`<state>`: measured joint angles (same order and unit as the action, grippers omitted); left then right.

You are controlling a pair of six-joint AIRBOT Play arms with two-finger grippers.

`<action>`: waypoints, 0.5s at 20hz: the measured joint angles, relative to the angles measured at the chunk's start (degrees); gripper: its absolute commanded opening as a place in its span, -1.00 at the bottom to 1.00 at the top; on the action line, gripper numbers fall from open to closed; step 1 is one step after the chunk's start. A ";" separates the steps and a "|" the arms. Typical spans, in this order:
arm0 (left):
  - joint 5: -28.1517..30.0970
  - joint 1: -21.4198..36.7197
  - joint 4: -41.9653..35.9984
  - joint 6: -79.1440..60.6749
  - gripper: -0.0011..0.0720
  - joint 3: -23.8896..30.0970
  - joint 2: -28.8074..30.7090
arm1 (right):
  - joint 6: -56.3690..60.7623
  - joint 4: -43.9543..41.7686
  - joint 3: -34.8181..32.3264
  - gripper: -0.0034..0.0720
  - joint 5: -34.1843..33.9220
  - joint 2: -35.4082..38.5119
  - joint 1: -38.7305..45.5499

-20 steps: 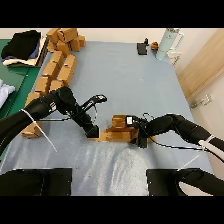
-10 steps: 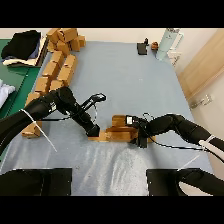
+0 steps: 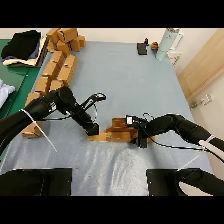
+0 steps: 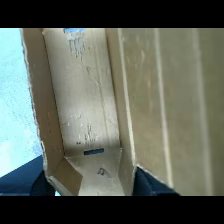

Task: Fold the box.

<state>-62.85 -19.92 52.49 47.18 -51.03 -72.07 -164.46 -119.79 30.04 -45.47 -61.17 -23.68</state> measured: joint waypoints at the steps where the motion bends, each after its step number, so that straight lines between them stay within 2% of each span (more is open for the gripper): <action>1: -0.09 -0.02 0.00 0.24 0.46 0.02 0.00 | -0.07 0.00 0.00 0.64 0.00 -0.02 -0.11; 10: -0.11 0.00 0.02 0.83 0.46 0.00 0.00 | -0.94 -0.02 0.00 0.64 0.22 0.00 -2.91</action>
